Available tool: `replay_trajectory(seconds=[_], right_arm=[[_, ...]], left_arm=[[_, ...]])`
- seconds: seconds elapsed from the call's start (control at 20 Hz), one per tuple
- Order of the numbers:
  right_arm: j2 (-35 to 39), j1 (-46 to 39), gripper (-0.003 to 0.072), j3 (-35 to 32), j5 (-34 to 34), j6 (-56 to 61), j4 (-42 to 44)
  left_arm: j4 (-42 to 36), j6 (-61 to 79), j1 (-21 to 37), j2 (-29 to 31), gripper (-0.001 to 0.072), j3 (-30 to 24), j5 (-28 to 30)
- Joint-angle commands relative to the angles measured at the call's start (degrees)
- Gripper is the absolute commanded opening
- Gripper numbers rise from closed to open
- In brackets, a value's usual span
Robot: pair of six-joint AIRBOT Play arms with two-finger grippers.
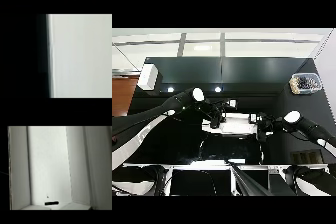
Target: Fold the box and place the chain.
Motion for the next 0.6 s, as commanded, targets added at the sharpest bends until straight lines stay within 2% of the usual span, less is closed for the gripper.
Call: replay_trajectory(seconds=[0.0,0.15,0.2,0.25,0.45,0.5,0.55], right_arm=[[-0.2,0.0,0.0707,0.0,-0.1,0.0,-0.3],[-0.2,0.0,0.0704,0.0,-0.1,0.0,-0.3],[-0.2,0.0,0.0561,0.0,-0.1,0.0,-0.3],[-0.2,0.0,0.0474,0.0,-0.1,0.0,-0.3],[-0.2,0.0,0.0474,0.0,-0.1,0.0,-0.3],[-0.2,0.0,0.0474,0.0,-0.1,0.0,-0.3],[-0.2,0.0,0.0474,0.0,-0.1,0.0,-0.3]], left_arm=[[0.0,0.0,0.0,0.0,0.0026,0.0,0.0],[0.0,0.0,0.0,0.0,0.0026,0.0,0.0],[0.0,0.0,0.0,0.0,0.0026,0.0,0.0],[0.0,0.0,0.0,0.0,0.0026,0.0,0.0],[0.0,0.0,0.0,0.1,0.0031,0.0,-0.1],[0.1,-0.3,0.0,0.5,0.0093,0.0,-0.3],[0.1,-1.8,0.2,1.1,0.0242,0.0,-0.9]])
